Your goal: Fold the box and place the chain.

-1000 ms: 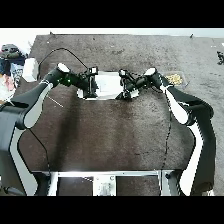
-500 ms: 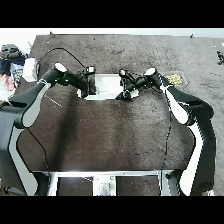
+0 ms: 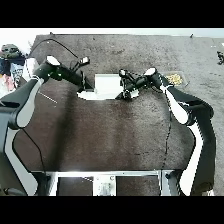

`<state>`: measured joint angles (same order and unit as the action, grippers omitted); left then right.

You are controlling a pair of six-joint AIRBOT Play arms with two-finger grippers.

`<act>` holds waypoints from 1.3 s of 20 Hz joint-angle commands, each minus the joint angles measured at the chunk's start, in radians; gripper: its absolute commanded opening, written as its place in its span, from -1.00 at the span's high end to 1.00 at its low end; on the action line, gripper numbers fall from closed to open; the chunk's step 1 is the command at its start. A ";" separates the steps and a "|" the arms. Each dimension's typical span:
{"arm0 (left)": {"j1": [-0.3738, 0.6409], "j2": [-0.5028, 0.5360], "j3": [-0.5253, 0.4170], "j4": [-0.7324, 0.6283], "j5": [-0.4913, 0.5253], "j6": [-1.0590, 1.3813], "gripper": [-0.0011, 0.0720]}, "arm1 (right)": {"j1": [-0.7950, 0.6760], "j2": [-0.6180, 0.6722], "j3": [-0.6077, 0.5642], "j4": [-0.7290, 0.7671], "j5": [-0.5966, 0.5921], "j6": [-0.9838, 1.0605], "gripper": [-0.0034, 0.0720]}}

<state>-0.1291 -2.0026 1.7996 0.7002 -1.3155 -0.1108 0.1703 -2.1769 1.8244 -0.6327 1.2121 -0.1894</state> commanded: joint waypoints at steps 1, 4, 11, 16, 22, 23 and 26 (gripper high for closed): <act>0.030 0.060 0.004 0.006 0.058 -0.231 0.95 | -0.001 -0.001 0.000 0.000 0.000 0.000 -0.44; 0.074 0.125 -0.015 0.006 0.062 -0.412 0.95 | -0.001 -0.001 0.000 0.000 0.000 0.000 -0.44; 0.191 0.264 -0.253 0.002 0.140 -0.685 0.95 | 0.000 -0.001 0.000 0.000 0.000 0.000 -0.44; 0.252 0.264 -0.396 -0.018 0.148 -0.746 0.95 | -0.001 -0.001 0.000 0.000 0.000 0.000 -0.44; 0.261 0.256 -0.490 -0.105 0.214 -0.753 0.95 | 0.000 -0.001 0.000 0.000 0.000 0.000 -0.44; 0.261 0.251 -0.500 -0.111 0.238 -0.754 0.95 | -0.001 -0.001 0.000 0.000 0.000 0.000 -0.44; 0.261 0.212 -0.504 -0.126 0.239 -0.779 0.95 | 0.000 -0.001 0.000 0.000 0.000 0.000 -0.44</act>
<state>0.1299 -1.7657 1.3125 0.6071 -1.0969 -0.8677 0.1703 -2.1769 1.8244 -0.6323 1.2118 -0.1902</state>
